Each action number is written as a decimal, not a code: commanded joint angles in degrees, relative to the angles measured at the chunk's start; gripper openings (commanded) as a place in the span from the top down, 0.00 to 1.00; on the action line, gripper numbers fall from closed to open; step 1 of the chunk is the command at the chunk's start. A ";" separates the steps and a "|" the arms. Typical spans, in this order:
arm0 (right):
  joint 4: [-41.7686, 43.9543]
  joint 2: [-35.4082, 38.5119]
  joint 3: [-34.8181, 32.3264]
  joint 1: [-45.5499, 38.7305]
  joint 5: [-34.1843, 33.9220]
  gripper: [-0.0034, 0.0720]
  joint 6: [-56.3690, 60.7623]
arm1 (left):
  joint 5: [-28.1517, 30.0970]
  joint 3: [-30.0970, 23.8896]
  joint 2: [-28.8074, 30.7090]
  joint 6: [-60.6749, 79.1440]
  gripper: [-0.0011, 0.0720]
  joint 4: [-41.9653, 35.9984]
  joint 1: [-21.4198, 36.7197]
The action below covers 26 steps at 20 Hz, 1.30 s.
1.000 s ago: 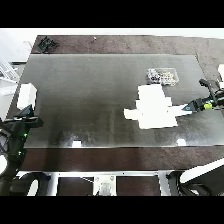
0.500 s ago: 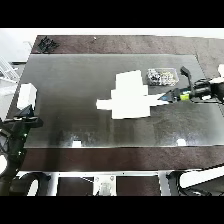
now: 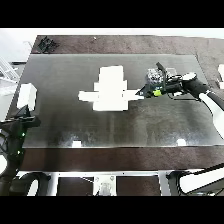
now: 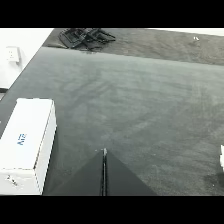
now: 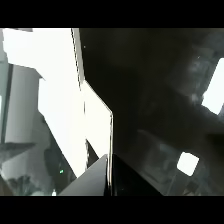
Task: Fold the box and place the chain.
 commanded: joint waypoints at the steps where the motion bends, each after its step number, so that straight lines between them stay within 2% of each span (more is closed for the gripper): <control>1: 0.20 -2.89 0.02 1.46 -3.32 0.96 1.25 | 0.52 0.04 0.04 0.11 0.95 0.09 0.00; 6: -0.09 -4.46 1.27 1.49 -3.32 0.96 -0.46 | 0.33 0.04 0.02 0.07 0.95 0.07 0.00; 8: -0.44 -4.59 2.19 1.49 -3.30 0.96 -0.24 | -2.49 0.04 0.02 -0.11 0.95 0.07 0.00; 9: -0.46 -4.61 2.54 1.49 -3.17 0.96 -0.24 | -4.83 0.04 0.04 0.04 0.90 0.09 0.00; 10: -0.79 -4.61 2.82 1.49 -3.10 0.96 0.02 | -6.84 0.04 0.02 0.13 0.43 0.09 0.00; 11: -1.18 -4.63 3.08 1.49 -3.02 0.96 0.20 | -7.87 0.04 0.02 -0.17 0.16 0.07 0.00; 12: -1.53 -4.70 3.34 1.51 -2.89 0.96 0.20 | -8.70 0.07 -0.39 -0.22 0.22 0.09 0.00; 13: -1.73 -4.96 3.67 1.64 -2.67 0.96 0.20 | -9.33 0.39 -0.76 0.24 0.23 0.11 0.00; 16: -2.43 -5.90 4.28 2.32 -2.29 0.96 0.17 | -13.44 3.15 -4.63 1.68 0.24 0.13 0.00; 18: -2.69 -6.67 5.18 2.82 -2.25 0.96 0.17 | -16.59 7.43 -10.69 1.77 0.24 1.20 0.00; 23: -3.06 -6.88 5.75 2.97 -2.27 0.96 0.20 | -28.50 26.43 -37.59 1.46 0.24 6.12 0.00; 25: -3.04 -6.88 5.75 3.02 -2.29 0.96 0.20 | -35.82 36.22 -49.90 -0.92 0.24 7.41 0.20; 26: -3.06 -6.88 5.75 3.02 -2.27 0.96 0.17 | -40.70 42.10 -56.19 -6.05 0.24 11.15 0.24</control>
